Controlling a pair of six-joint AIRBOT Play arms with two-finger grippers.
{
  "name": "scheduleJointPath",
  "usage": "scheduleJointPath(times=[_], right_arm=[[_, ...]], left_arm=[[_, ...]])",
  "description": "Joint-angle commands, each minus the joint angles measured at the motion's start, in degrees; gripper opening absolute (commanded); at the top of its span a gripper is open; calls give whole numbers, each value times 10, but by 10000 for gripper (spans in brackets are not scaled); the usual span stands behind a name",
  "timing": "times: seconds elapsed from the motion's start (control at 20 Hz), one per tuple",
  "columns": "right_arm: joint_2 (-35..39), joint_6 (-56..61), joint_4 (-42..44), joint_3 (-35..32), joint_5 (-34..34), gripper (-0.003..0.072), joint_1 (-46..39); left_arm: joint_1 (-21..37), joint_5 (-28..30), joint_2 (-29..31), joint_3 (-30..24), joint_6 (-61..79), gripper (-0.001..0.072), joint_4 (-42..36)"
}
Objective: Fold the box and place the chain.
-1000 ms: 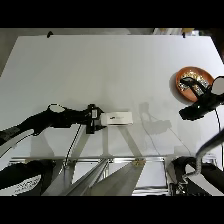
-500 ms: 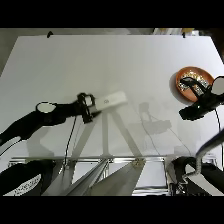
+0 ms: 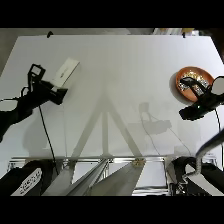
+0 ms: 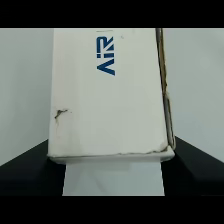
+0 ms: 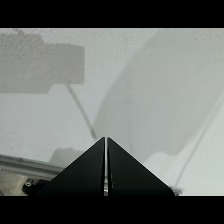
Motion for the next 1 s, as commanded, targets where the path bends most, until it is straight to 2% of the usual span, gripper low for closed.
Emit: scheduleJointPath(times=[0.0, 0.2, 0.5, 0.95], right_arm=[[0, 0, 0, 0, 0, 15, 0], [0, 0, 0, 0, 0, 15, 0], [0, 0, 0, 0, 0, 15, 0], [0, 0, 0, 0, 0, 15, 0]], left_arm=[[102, -70, 4, -2, -192, 132, 229], [144, -93, 4, -2, -239, 133, 264], [145, -140, 4, -2, -239, 133, 290], [145, -175, 4, -2, -244, 151, 313]])
